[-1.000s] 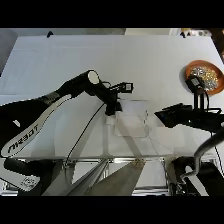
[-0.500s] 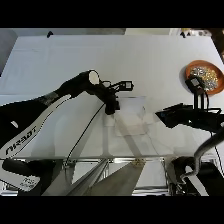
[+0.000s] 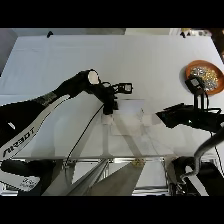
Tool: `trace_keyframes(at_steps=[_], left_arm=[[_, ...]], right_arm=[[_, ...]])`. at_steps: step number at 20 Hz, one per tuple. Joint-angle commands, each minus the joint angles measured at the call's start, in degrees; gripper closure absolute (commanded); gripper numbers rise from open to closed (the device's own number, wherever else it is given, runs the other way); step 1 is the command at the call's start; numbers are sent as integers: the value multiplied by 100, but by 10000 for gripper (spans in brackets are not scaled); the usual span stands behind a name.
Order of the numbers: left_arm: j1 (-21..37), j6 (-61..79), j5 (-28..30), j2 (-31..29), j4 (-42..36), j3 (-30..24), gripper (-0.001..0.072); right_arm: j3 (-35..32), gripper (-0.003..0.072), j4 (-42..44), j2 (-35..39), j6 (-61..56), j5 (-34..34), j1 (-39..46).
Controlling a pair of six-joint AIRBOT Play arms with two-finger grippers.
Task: Fold the box and place the chain.
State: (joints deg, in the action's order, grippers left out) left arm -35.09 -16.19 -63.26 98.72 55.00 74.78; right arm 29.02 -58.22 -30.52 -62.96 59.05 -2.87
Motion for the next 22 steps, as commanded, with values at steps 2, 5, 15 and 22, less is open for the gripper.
trace_keyframes(at_steps=[2,5,15,22], left_arm=[[-2,70,354,-7,-50,7,707],[-2,68,444,-9,-50,4,707],[-153,116,542,-151,-9,4,713],[-273,-203,726,-365,-59,-81,716]], right_arm=[[7,206,-4,4,-2,0,-2],[7,206,-7,4,0,0,-2],[7,206,-7,4,0,0,-2],[7,206,-7,4,0,4,-2]])
